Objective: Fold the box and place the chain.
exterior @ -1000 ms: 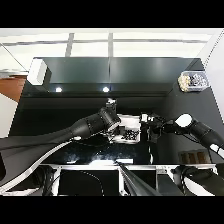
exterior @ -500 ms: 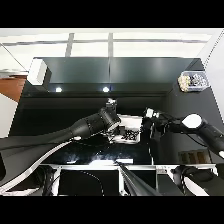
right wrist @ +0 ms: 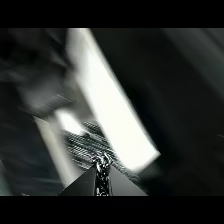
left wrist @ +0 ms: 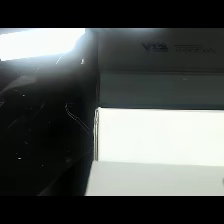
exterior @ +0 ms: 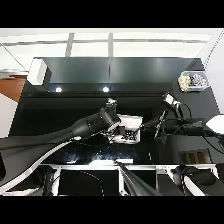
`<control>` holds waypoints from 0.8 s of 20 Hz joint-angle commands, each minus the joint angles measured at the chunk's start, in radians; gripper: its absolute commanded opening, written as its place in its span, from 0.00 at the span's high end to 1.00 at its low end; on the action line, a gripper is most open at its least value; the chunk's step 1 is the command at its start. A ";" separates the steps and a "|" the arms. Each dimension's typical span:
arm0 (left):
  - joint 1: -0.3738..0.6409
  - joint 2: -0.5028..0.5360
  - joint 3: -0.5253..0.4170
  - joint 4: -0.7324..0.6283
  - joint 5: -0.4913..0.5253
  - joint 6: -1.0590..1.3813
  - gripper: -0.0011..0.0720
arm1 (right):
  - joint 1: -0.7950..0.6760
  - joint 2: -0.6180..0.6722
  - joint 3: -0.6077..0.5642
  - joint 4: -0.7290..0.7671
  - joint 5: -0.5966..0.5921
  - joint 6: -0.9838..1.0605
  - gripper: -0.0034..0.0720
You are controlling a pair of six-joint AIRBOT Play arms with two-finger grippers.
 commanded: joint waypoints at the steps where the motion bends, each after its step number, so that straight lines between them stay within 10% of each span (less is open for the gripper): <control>1: 0.001 -0.001 0.000 0.000 0.003 0.000 0.95 | 0.019 0.022 0.013 0.185 0.066 0.099 0.90; 6: 0.001 -0.003 0.000 0.011 0.029 0.005 0.94 | 0.066 -0.002 0.010 0.121 -0.041 0.198 0.85; 9: 0.001 -0.003 0.000 0.007 0.056 0.006 0.95 | 0.066 -0.010 0.010 0.010 -0.055 0.336 0.07; 16: 0.004 0.000 0.001 -0.023 0.051 -0.039 0.95 | -0.055 -0.007 0.018 -0.076 -0.048 0.342 0.06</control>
